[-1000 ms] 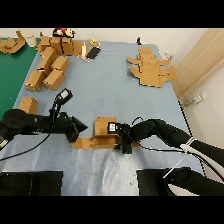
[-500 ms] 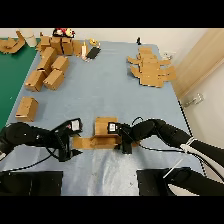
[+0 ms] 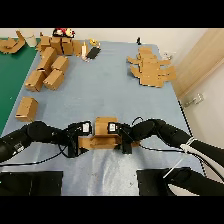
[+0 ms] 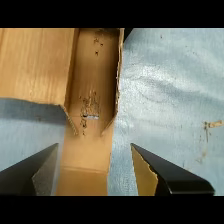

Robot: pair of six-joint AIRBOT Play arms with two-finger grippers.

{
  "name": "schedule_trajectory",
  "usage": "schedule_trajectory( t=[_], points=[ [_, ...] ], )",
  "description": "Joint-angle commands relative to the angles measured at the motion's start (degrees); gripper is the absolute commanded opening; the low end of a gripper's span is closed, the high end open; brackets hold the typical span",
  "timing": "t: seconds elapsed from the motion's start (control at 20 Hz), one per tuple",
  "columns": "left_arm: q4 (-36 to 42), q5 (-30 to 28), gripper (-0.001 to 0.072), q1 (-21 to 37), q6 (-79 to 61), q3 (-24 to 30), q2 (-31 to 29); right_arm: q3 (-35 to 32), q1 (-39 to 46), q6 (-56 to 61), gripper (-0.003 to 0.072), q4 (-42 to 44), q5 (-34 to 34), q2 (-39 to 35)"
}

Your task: Fold the box.

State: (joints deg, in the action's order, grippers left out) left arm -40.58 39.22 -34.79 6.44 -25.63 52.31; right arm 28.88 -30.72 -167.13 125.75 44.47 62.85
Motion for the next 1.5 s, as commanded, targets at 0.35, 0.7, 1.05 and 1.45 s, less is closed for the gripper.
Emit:
schedule_trajectory(
  t=[0.35, 0.7, 1.05, 1.45],
  points=[
    [16.72, 3.98, 0.0674, 6.80, -22.01, 0.11, 8.79, 0.02, 0.02, 0.02, 0.0415, 0.00, 0.00, 0.04],
    [17.03, 4.31, 0.0398, 7.34, -25.14, 0.74, 8.90, 0.02, 0.02, 0.02, 0.0416, 0.00, 0.00, 0.04],
    [19.04, 4.42, 0.0363, 7.10, -25.09, 0.74, 9.92, 0.02, 0.02, 0.02, 0.0415, 0.00, 0.00, 0.04],
    [21.92, 4.22, 0.0162, 6.91, -27.52, 0.68, 11.15, 0.02, 0.02, 0.02, 0.0416, 0.00, 0.00, 0.04]
  ],
)
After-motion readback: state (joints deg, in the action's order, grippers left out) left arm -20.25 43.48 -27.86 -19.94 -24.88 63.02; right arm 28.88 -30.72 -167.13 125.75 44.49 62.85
